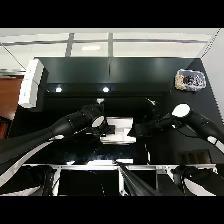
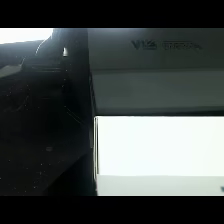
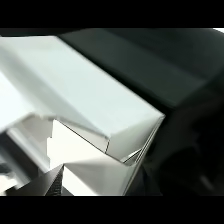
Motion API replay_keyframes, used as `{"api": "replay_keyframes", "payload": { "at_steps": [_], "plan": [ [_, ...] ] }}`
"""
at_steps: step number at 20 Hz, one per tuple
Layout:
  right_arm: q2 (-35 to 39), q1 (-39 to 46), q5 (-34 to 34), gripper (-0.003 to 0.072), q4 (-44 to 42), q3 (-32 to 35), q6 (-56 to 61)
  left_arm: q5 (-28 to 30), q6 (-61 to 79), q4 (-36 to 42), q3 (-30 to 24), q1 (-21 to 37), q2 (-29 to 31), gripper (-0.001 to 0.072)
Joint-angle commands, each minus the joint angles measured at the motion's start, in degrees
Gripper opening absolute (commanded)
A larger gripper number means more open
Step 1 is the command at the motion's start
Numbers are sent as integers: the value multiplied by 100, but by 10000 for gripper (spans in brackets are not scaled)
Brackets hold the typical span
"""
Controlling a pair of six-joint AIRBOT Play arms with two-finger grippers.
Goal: Fold the box and place the chain.
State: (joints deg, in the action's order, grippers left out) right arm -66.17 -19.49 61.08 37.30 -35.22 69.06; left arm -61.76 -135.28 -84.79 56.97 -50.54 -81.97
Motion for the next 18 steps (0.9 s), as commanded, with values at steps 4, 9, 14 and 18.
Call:
{"api": "replay_keyframes", "payload": {
  "at_steps": [4, 9, 14, 18],
  "plan": [
    [-7, -1130, -590, 415, 1836, -719, 2087, 4, 2, 0, 4, 4, 2, 26],
    [-15, -1445, -597, 367, 2162, -776, 2743, 4, 2, 0, 4, 4, 2, 26],
    [-107, -1753, -573, 353, 3244, -988, 3899, 4, 2, 0, 4, 4, 2, 26],
    [-492, -2186, -417, 281, 3838, -1338, 4577, 0, 2, 0, 4, 4, 2, 26]
  ]
}}
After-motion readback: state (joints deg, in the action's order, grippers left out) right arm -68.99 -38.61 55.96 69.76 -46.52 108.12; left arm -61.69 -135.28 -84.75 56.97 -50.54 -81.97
